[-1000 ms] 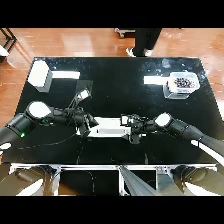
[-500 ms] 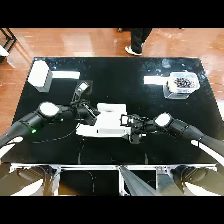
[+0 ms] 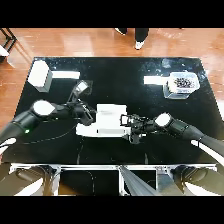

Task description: Fold the box and place the chain.

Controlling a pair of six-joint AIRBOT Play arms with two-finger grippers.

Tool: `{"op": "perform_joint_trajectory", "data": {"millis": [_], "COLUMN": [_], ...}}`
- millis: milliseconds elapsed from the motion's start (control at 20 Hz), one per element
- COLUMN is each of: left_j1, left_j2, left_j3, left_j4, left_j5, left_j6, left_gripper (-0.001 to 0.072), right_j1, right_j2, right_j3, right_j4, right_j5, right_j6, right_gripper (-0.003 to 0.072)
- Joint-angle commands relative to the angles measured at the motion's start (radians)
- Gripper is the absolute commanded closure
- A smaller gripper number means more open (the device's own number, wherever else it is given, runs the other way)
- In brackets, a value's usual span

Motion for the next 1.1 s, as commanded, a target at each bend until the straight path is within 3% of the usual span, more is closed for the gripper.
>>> {"op": "perform_joint_trajectory", "data": {"millis": [0, 50, 100, 200, 300, 500, 750, 1050], "left_j1": [0.112, 0.151, 0.184, 0.225, 0.225, 0.178, 0.061, -0.04], "left_j2": [0.118, 0.145, 0.158, 0.154, 0.134, 0.05, -0.04, -0.106], "left_j3": [0.004, 0.004, 0.003, 0.003, 0.002, -0.024, -0.024, -0.023], "left_j4": [0.061, 0.084, 0.103, 0.181, 0.266, 0.241, 0.232, 0.232], "left_j5": [-0.183, -0.235, -0.286, -0.357, -0.355, -0.356, -0.22, -0.177], "left_j6": [0.0, -0.001, -0.001, -0.003, 0.029, 0.33, 0.45, 0.479], "left_gripper": [0.0616, 0.0376, 0.0088, 0.0066, 0.0068, 0.0073, 0.0073, 0.0073], "right_j1": [0.001, 0.001, 0.001, 0.001, 0.001, 0.001, 0.001, 0.001], "right_j2": [-0.001, -0.001, -0.001, -0.001, -0.001, -0.001, -0.001, -0.001], "right_j3": [0.001, 0.001, 0.001, 0.001, 0.001, 0.001, 0.001, 0.001], "right_j4": [0.0, 0.0, 0.0, 0.0, 0.0, 0.0, 0.0, 0.0], "right_j5": [0.0, 0.0, 0.0, 0.0, 0.0, 0.0, 0.0, 0.0], "right_j6": [0.0, 0.0, 0.0, 0.0, 0.0, 0.0, 0.0, 0.0], "right_gripper": [0.0161, 0.0161, 0.0161, 0.0161, 0.0161, 0.0161, 0.0161, 0.0161]}}
